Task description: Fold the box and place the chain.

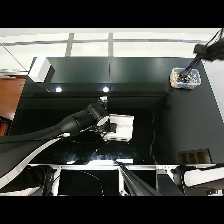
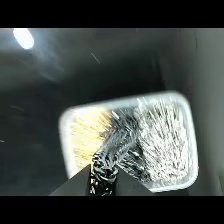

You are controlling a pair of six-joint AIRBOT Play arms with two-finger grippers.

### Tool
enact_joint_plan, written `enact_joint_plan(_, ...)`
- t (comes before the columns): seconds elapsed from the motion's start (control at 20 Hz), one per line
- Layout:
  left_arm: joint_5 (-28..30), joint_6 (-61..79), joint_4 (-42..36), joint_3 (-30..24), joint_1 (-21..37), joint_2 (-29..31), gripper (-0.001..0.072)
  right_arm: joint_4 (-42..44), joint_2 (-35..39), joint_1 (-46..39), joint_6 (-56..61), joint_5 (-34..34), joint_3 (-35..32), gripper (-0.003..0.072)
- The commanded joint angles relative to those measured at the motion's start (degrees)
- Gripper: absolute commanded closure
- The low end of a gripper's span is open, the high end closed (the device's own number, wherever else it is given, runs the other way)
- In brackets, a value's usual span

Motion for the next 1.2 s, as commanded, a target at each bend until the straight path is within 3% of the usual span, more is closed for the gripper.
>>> enact_joint_plan(0.0, 0.11, 0.00, 0.02, -0.02, 0.00, -0.04, 0.0679, 4.70, 10.60, 0.24, -4.09, 1.40, 0.44, 0.0647)
enact_joint_plan(0.5, 0.07, 0.00, 0.02, -0.02, 0.00, -0.04, 0.0679, 21.81, 31.69, 0.17, -7.21, 6.45, -1.73, 0.0647)
enact_joint_plan(0.7, 0.09, -0.02, 0.00, -0.02, 0.00, -0.04, 0.0680, 22.99, 40.02, 1.88, -7.26, 8.46, -9.09, 0.0648)
enact_joint_plan(0.85, 0.09, -0.02, 0.00, -0.02, 0.00, -0.04, 0.0679, 23.23, 45.09, 7.06, -7.26, 14.03, -16.83, 0.0647)
enact_joint_plan(1.05, 0.13, -0.02, 0.02, -0.02, 0.00, -0.04, 0.0679, 24.76, 46.29, 17.51, -8.04, 24.28, -25.62, 0.0647)
enact_joint_plan(1.15, 0.13, -0.02, 0.02, -0.02, 0.00, -0.04, 0.0679, 29.11, 46.29, 22.99, -8.48, 25.07, -31.34, 0.0648)
